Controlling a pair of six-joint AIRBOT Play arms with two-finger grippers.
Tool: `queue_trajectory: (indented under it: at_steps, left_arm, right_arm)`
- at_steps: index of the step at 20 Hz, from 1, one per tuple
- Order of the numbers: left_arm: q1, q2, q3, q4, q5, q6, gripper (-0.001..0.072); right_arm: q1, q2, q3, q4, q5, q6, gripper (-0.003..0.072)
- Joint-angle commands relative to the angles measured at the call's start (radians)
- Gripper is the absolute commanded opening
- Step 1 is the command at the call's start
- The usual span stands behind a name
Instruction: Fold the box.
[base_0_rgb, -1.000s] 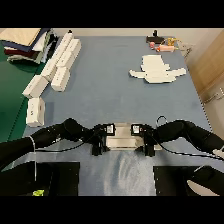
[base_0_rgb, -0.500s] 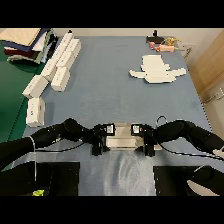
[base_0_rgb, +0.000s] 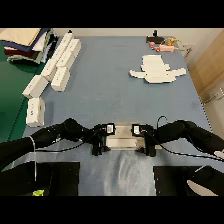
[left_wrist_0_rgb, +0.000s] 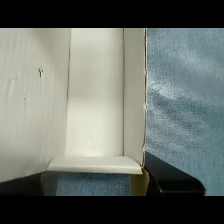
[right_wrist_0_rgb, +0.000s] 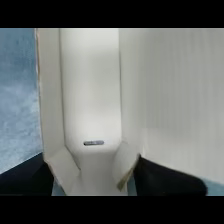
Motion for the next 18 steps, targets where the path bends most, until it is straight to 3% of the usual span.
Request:
queue_trajectory:
  at_steps: [1, 4, 8, 13, 14, 16, 17, 18]
  left_arm:
    - [0.0, -0.001, 0.001, 0.003, 0.0, 0.003, 0.0525]
    - [0.0, -0.001, 0.001, 0.003, 0.0, 0.003, 0.0525]
    - [0.0, -0.001, 0.001, 0.003, 0.0, 0.003, 0.0525]
    - [0.0, -0.001, 0.001, 0.003, 0.0, 0.003, 0.0525]
    - [0.0, -0.001, 0.001, 0.003, 0.0, 0.003, 0.0525]
    - [0.0, -0.001, 0.001, 0.003, 0.0, 0.003, 0.0525]
    - [0.0, -0.001, 0.001, 0.003, 0.0, 0.003, 0.0525]
    - [0.0, -0.001, 0.001, 0.003, 0.0, 0.003, 0.0525]
  right_arm:
    - [0.0, 0.057, 0.012, -0.114, -0.002, 0.158, 0.072]
    - [0.0, 0.118, 0.018, -0.24, -0.023, 0.303, 0.072]
    - [0.0, 0.21, 0.04, -0.292, -0.114, 0.409, 0.0719]
    - [0.0, 0.322, 0.14, -0.288, -0.299, 0.925, 0.0706]
    - [0.0, 0.335, 0.158, -0.262, -0.325, 1.041, 0.0628]
    - [0.001, 0.336, 0.162, -0.112, -0.342, 1.12, 0.0099]
    - [0.002, 0.327, 0.159, -0.016, -0.314, 1.116, 0.0008]
    - [0.008, 0.311, 0.157, 0.075, -0.264, 1.104, 0.0004]
